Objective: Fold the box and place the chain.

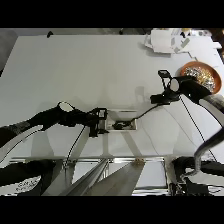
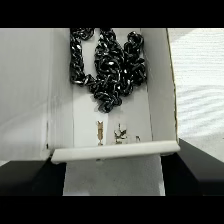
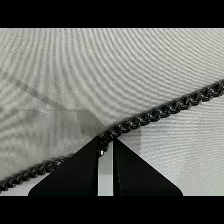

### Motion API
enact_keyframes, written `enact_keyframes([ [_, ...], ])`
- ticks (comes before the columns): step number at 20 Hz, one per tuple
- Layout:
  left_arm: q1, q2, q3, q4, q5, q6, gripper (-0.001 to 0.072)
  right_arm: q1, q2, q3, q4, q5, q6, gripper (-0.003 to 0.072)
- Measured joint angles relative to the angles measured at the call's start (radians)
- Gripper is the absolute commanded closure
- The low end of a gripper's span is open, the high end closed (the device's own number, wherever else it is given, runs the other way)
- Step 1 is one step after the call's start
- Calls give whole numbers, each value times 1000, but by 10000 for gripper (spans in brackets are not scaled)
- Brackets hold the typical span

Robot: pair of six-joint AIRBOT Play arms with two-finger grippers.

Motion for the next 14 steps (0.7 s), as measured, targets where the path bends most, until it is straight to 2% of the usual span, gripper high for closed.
enact_keyframes([
  [6,0,0,0,0,0,0,571,0,124,-5,-19,13,-34,671],
  [10,0,0,0,0,0,0,571,21,280,-5,-26,66,-47,671],
  [14,0,0,0,0,0,0,571,105,453,-5,-5,143,-55,671],
])
